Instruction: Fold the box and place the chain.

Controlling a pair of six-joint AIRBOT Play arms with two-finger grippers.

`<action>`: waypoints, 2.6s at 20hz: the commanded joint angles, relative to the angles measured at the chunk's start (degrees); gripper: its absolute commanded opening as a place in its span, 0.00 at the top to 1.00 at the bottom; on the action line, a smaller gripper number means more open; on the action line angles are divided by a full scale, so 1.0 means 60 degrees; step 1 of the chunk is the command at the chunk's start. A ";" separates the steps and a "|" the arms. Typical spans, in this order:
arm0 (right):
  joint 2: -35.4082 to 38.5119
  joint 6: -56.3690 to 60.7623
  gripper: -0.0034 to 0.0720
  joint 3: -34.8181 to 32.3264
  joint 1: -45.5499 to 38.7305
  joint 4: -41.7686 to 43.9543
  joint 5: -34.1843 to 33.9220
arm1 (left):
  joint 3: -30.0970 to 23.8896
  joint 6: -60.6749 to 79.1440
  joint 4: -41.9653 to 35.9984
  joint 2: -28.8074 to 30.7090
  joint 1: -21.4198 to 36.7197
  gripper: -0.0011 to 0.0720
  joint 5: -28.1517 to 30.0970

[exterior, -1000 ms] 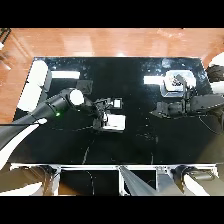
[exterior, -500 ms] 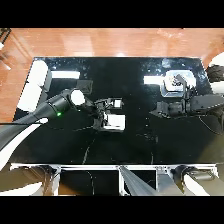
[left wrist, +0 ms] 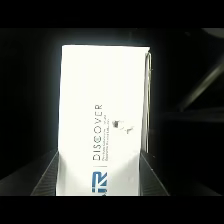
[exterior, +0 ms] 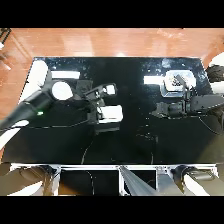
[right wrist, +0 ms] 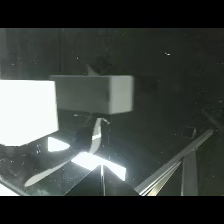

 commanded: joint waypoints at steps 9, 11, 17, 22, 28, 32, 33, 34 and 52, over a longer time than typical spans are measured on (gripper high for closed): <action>0.0007 0.0168 0.93 0.0000 0.0047 -0.0922 0.0273 | -0.1275 -0.4750 0.3166 0.3136 0.6065 0.96 -0.2710; 0.0007 0.0073 0.93 0.0000 0.0047 -0.0914 0.0135 | -0.1402 -0.4856 0.3370 0.3140 0.7337 0.96 -0.3042; 0.0007 0.0040 0.93 0.0000 0.0047 -0.0940 0.0102 | -0.1647 -0.4313 0.3563 0.3140 1.0928 0.96 -0.3009; 0.0007 0.0124 0.93 0.0000 0.0047 -0.0940 0.0346 | -0.1810 -0.1883 0.2448 0.2885 1.2258 0.96 -0.2157; 0.0007 0.0331 0.93 0.0000 0.0047 -0.0940 0.0331 | -0.1825 -0.1311 0.1734 0.2131 1.3559 0.96 -0.1694; 0.0007 0.0339 0.93 0.0000 0.0047 -0.0940 0.0488 | -0.2295 -0.1315 0.1548 0.1636 1.3653 0.96 -0.0980; 0.0007 0.0412 0.93 0.0000 0.0044 -0.0940 0.0543 | -0.2422 -0.1308 0.1355 0.1545 1.3653 0.96 -0.0732; 0.0007 0.0441 0.93 0.0000 0.0044 -0.0940 0.0568 | -0.2514 -0.1224 0.1144 0.1461 1.3646 0.96 -0.0572; 0.0033 -0.0182 0.93 0.0178 0.0047 -0.1035 0.0947 | 0.0302 -0.1428 -0.3614 0.1734 1.3300 0.62 -0.0058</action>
